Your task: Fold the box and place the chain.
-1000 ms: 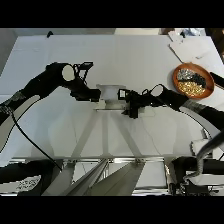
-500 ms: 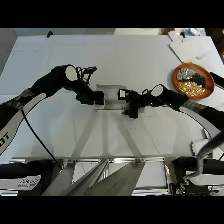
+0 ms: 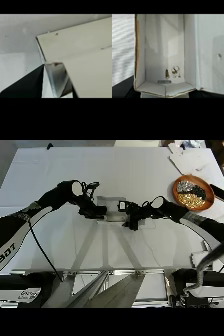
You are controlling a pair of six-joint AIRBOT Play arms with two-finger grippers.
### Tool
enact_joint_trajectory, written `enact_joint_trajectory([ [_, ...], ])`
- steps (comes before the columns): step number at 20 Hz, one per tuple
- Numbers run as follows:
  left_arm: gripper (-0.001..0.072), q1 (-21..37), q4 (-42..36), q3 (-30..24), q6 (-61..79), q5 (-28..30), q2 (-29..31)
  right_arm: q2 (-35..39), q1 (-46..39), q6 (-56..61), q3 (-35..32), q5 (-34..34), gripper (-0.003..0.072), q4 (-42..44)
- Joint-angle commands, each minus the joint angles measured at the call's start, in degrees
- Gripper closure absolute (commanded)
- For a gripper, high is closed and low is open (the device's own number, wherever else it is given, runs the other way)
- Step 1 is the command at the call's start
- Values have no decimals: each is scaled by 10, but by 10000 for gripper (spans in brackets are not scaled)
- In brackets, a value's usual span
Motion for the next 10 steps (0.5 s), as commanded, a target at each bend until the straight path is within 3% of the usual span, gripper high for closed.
enact_joint_trajectory([
  [1,373,-15,72,0,-64,9,0,0,0,-1,0,-1,388,0],
  [4,386,-22,101,0,-114,9,0,0,0,-1,0,-1,388,0],
  [5,427,-27,112,0,-124,10,0,0,0,-1,0,-1,388,0],
  [10,432,-68,163,0,-161,34,0,0,0,-1,0,-1,388,0],
])
